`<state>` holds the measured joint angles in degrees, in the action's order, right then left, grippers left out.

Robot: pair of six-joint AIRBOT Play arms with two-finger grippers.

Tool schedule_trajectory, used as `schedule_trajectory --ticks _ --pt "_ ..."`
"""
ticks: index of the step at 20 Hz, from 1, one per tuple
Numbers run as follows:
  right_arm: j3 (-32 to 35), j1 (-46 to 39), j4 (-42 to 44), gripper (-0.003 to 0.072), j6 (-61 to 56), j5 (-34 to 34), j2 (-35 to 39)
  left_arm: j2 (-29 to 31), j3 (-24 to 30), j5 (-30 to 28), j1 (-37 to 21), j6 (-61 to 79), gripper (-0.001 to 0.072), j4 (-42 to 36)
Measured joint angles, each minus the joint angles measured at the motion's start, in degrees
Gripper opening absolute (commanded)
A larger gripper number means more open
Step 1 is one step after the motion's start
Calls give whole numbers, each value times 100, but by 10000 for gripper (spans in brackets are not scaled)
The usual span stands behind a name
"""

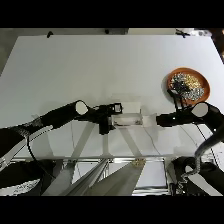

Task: Fold the box and place the chain.

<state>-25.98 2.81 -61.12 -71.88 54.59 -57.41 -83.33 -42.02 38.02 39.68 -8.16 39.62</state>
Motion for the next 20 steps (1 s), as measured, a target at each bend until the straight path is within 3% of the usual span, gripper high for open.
schedule_trajectory --ticks 3,6,18,20 --pt "22 116 328 17 166 -151 -299 0 0 0 0 0 135 0" --pt "28 179 511 174 251 -251 -457 0 0 0 0 0 135 0" --pt "31 214 1261 202 339 -199 50 0 0 0 0 0 135 -11" --pt "31 212 1357 257 341 -131 90 0 0 0 0 0 135 -11"
